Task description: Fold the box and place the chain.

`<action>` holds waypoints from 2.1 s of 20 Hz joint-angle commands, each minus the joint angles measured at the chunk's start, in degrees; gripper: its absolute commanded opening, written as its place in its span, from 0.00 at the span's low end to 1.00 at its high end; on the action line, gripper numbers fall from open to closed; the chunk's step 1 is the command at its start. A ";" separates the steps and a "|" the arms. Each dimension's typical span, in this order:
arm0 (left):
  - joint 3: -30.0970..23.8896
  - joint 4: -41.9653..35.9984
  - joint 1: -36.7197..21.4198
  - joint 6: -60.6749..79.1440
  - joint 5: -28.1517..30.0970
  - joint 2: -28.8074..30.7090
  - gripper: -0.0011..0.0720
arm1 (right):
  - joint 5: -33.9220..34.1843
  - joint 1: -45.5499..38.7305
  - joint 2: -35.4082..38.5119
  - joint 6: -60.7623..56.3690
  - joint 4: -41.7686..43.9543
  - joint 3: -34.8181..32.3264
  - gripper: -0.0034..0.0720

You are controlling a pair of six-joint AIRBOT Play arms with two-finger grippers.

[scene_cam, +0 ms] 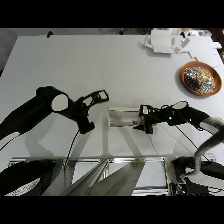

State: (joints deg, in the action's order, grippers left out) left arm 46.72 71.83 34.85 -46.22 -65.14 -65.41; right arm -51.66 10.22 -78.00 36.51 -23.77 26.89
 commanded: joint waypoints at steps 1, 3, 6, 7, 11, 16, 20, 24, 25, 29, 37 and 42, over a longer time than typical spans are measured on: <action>-8.09 -18.05 -5.92 42.95 9.64 -0.50 0.97 | -0.02 0.02 0.02 -0.02 0.02 0.02 0.65; -8.26 -27.67 -6.23 53.66 14.19 -4.87 0.97 | -0.02 0.02 0.02 -0.02 0.02 0.02 0.65; -8.26 -37.86 -6.19 63.23 16.74 -11.23 0.97 | -0.02 0.02 0.02 -0.02 0.02 0.02 0.65; -8.26 -39.36 -6.19 65.13 16.72 -12.70 0.98 | -0.02 0.02 0.02 -0.02 0.02 0.00 0.65; -8.26 -43.15 -6.05 69.75 16.87 -14.67 0.98 | -0.02 0.02 0.02 -0.02 0.02 0.02 0.65; -8.26 -45.35 -5.09 71.10 16.96 -16.55 0.98 | 0.00 0.02 0.02 -0.02 0.02 0.00 0.65; -8.26 -45.68 -3.67 71.10 16.87 -16.68 0.98 | -0.02 0.02 0.02 -0.02 0.02 0.02 0.65; -8.26 -47.50 -3.67 71.10 16.98 -16.74 0.98 | 0.00 0.02 0.02 -0.02 0.02 0.02 0.65; -8.26 -49.11 -3.58 71.10 17.44 -16.98 0.97 | -0.02 0.02 0.02 -0.02 0.02 0.02 0.65; -8.26 -50.62 -3.19 71.08 19.41 -19.04 0.97 | -0.02 0.02 0.02 -0.02 0.02 0.02 0.65; -8.26 -50.53 -3.21 71.08 19.56 -19.91 0.52 | -0.02 0.02 0.02 -0.02 0.02 0.02 0.65; -8.26 -50.49 -3.21 71.06 19.52 -19.87 0.29 | 0.00 0.02 0.02 -0.02 0.02 0.02 0.65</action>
State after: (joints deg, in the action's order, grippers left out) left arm 38.50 21.26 31.59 24.88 -45.98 -85.25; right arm -51.70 10.22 -78.00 36.47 -23.75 26.89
